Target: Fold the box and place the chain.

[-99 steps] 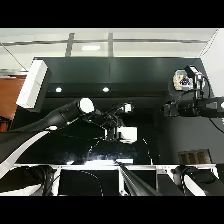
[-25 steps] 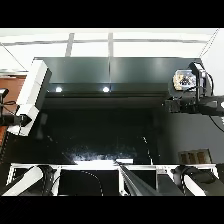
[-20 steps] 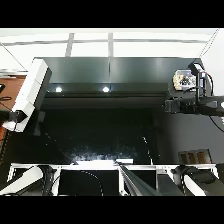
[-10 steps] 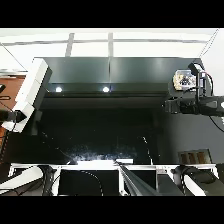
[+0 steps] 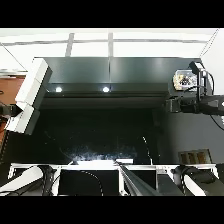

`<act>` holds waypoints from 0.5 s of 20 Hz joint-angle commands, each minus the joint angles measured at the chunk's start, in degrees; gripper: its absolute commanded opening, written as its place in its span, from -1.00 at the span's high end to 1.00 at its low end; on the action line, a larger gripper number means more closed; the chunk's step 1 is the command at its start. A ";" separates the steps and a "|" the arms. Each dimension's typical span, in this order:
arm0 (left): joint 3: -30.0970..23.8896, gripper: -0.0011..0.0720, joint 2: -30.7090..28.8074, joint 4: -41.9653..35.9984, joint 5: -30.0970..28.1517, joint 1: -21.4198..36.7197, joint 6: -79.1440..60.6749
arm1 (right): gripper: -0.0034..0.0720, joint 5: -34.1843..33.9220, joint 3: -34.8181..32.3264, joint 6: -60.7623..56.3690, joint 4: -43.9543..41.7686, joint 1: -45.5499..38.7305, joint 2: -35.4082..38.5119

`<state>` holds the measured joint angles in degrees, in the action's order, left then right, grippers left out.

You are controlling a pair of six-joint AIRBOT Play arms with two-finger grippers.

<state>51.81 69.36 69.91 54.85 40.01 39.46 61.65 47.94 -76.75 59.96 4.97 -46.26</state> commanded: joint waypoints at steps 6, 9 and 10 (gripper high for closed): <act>9.16 0.89 -16.39 -8.61 5.68 -11.30 4.33 | 0.88 9.16 17.44 1.55 5.03 2.25 0.52; 5.51 0.90 -25.29 -16.04 6.99 -20.17 8.87 | 0.90 -0.20 9.86 4.13 6.97 7.87 6.78; 1.20 0.90 -29.38 -17.79 6.05 -23.47 8.96 | 0.90 -6.60 4.74 2.82 8.96 10.14 9.55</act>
<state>57.36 48.29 58.28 60.73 24.01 45.39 64.42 58.89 -73.73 65.34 10.63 -41.82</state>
